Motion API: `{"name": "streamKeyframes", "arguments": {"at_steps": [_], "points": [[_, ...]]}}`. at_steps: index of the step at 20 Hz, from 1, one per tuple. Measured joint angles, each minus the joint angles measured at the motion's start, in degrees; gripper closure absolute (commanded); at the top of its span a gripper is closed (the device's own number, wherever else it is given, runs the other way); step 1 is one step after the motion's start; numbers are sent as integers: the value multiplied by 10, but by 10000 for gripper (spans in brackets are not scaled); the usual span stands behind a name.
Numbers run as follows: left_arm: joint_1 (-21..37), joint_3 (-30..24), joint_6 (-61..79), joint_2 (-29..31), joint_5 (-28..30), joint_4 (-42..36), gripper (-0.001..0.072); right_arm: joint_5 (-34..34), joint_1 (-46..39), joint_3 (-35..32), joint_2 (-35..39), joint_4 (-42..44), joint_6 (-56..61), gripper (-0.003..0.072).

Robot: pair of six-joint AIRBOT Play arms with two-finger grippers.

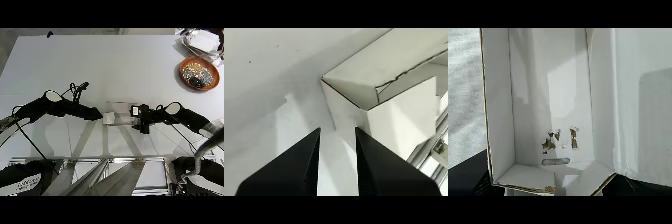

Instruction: Fold the box and place the chain.

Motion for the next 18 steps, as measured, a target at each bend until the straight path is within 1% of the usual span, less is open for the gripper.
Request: {"name": "streamKeyframes", "arguments": {"at_steps": [1,2,9,15,18], "points": [[-2,0,2,1,0,-5,454,0,0,0,0,0,0,388],[-3,0,2,2,0,-9,435,0,0,0,0,0,0,388],[-27,0,20,3,4,-46,435,0,0,0,0,0,0,388],[-38,0,24,4,7,-52,426,0,0,0,0,0,0,388],[-53,4,19,5,10,-48,422,1,0,0,0,0,0,388]]}}
